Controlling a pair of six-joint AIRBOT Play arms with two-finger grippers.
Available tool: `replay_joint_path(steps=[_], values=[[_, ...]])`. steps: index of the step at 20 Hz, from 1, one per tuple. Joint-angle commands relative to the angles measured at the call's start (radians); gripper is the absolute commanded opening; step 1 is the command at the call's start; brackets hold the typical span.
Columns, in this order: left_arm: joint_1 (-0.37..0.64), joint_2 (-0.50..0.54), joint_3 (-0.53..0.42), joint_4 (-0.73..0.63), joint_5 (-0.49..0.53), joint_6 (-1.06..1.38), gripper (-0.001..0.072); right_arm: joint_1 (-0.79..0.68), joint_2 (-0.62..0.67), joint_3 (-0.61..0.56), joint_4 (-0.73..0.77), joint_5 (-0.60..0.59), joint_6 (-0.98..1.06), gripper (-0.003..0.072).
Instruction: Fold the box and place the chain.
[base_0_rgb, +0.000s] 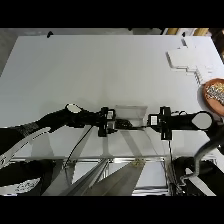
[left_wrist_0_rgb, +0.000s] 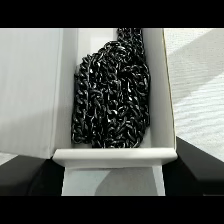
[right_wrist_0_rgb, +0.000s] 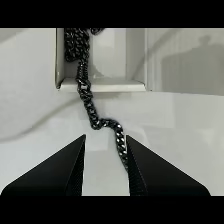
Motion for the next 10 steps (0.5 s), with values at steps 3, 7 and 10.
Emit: replay_joint_path(steps=[3,7,10], values=[[0.000,0.000,0.001,0.000,0.000,0.000,0.0029,0.000,-0.160,0.000,-0.014,-0.054,-0.095,0.0237],[0.000,0.000,0.001,0.000,0.000,0.000,0.0029,0.000,-0.215,0.000,-0.013,-0.100,-0.137,0.0234],[0.000,0.000,0.001,0.000,0.000,0.000,0.0029,0.000,-0.222,0.000,0.024,-0.119,-0.187,0.0220]])
